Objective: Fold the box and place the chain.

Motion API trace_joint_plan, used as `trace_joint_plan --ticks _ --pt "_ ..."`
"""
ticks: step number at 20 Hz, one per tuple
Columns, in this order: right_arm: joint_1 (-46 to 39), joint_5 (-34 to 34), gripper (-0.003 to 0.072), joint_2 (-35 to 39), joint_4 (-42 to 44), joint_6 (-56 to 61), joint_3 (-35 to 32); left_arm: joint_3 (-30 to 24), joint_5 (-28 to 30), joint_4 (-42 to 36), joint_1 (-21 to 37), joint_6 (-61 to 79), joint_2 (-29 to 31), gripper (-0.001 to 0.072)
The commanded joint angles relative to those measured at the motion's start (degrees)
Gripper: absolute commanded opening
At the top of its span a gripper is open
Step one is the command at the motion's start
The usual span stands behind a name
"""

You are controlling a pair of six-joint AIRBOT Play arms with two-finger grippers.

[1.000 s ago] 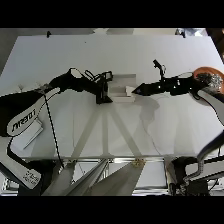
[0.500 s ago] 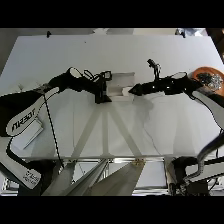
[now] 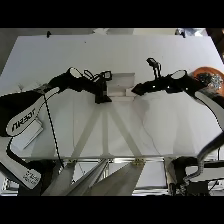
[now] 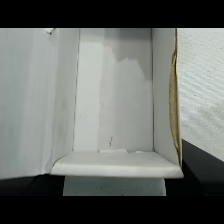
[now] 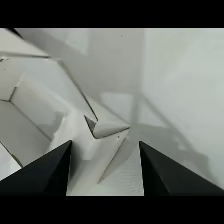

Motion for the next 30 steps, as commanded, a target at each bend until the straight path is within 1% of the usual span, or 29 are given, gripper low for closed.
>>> trace_joint_plan --ticks 1,5,9,11,13,14,17,18,19,26,28,30 --pt "0.0 -2.14 0.041 1.25 -4.61 4.13 0.0 0.0 -0.11 0.04 -0.02 0.0 -0.02 0.0396" --pt "0.66 -1.4 0.0411 1.99 -3.85 4.76 0.02 0.0 -0.09 0.04 -0.02 -0.02 -0.02 0.0396" --pt "3.17 -1.38 0.0411 2.25 -4.04 5.16 0.02 0.0 -0.11 0.04 -0.02 -0.02 -0.02 0.0396" --pt "4.48 -3.37 0.041 2.25 -5.07 8.04 0.02 0.0 -0.11 0.04 -0.02 0.0 -0.02 0.0396" --pt "5.68 -5.25 0.041 2.25 -9.01 12.15 0.02 0.0 -0.11 0.02 -0.02 -0.02 -0.02 0.0396" --pt "6.34 -6.16 0.0409 2.25 -12.31 14.73 0.02 0.0 -0.11 0.02 -0.02 -0.02 -0.02 0.0396" --pt "8.31 -7.34 0.0406 2.27 -26.29 28.28 0.04 0.0 -0.11 0.02 -0.02 -0.02 -0.02 0.0396" --pt "8.81 -7.37 0.0401 2.27 -30.08 32.54 0.04 0.0 -0.11 0.04 -0.02 0.0 -0.02 0.0396" --pt "9.16 -7.3 0.0401 2.27 -32.13 35.08 0.09 0.0 -0.11 0.04 -0.02 -0.02 -0.02 0.0396" --pt "12.28 -6.88 0.0398 2.25 -33.97 39.45 3.65 0.0 -0.11 0.02 -0.02 0.0 -0.02 0.0396" --pt "12.87 -5.53 0.0399 2.14 -37.9 45.7 5.22 0.0 -0.11 0.04 -0.02 -0.02 -0.02 0.0396" --pt "13.84 -4.17 0.0399 2.14 -41.0 48.15 6.82 0.0 -0.11 0.04 -0.02 -0.02 -0.02 0.0396"
